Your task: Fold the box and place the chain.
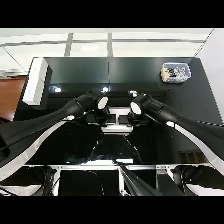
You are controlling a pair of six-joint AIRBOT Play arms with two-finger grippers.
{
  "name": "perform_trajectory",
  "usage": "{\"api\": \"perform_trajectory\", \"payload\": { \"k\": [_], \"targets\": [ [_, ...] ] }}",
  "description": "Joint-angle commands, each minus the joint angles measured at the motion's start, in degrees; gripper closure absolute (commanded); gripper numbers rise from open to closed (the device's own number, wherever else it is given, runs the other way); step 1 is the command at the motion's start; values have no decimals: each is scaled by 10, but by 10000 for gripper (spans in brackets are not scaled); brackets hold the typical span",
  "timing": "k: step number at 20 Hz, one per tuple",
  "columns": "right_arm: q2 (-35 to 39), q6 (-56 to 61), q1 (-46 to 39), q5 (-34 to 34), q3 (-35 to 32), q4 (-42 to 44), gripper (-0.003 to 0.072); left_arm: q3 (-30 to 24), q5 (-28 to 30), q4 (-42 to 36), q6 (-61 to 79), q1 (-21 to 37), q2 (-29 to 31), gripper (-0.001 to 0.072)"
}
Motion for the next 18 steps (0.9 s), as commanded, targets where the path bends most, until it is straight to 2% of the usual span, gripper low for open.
{"api": "perform_trajectory", "payload": {
  "k": [1,2,3,6,8,11,13,15,16,18],
  "targets": [
    [5,-1,0,0,6,1,598,0,1,1,0,0,0,685],
    [13,-7,-2,4,12,2,373,0,1,1,0,0,0,685],
    [23,-17,-3,14,20,0,310,0,1,1,0,0,0,685],
    [73,-81,-6,80,57,-4,310,0,1,1,0,0,0,685],
    [123,-112,-16,102,77,-44,311,0,1,1,0,0,0,685],
    [170,-112,-81,79,77,-189,311,0,1,1,0,0,0,685],
    [161,-112,-156,15,74,-257,309,0,1,1,0,0,0,685],
    [129,-120,-242,-101,75,-236,-28,0,1,1,0,0,0,685],
    [102,-123,-284,-151,83,-196,-27,0,1,1,0,0,0,685],
    [27,-123,-350,-177,151,-125,-24,0,1,1,0,0,0,685]
  ]
}}
